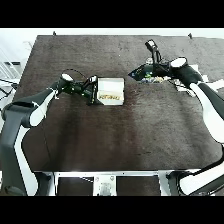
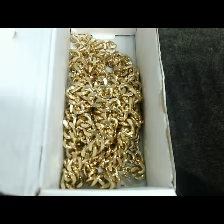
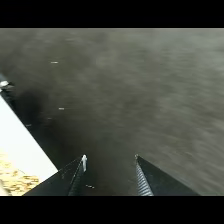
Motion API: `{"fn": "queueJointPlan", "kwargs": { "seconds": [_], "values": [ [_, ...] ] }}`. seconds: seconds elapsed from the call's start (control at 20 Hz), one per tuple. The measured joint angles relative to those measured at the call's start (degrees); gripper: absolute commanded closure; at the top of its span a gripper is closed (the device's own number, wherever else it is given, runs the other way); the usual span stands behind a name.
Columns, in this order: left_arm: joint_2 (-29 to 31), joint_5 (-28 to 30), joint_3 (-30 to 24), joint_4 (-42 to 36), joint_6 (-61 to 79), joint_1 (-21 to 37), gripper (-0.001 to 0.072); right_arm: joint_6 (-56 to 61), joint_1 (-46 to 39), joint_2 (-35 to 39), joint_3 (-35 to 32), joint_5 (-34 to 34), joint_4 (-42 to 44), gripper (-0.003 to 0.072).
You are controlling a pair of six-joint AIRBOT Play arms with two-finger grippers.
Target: Fold the box and place the chain.
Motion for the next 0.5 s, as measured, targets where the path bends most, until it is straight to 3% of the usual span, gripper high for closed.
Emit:
{"fn": "queueJointPlan", "kwargs": {
  "seconds": [0.5],
  "values": [
    [0.00,0.02,0.00,0.02,0.00,0.00,0.0412,-3.65,1.62,-5.11,4.87,10.58,3.34,0.0312]
  ]
}}
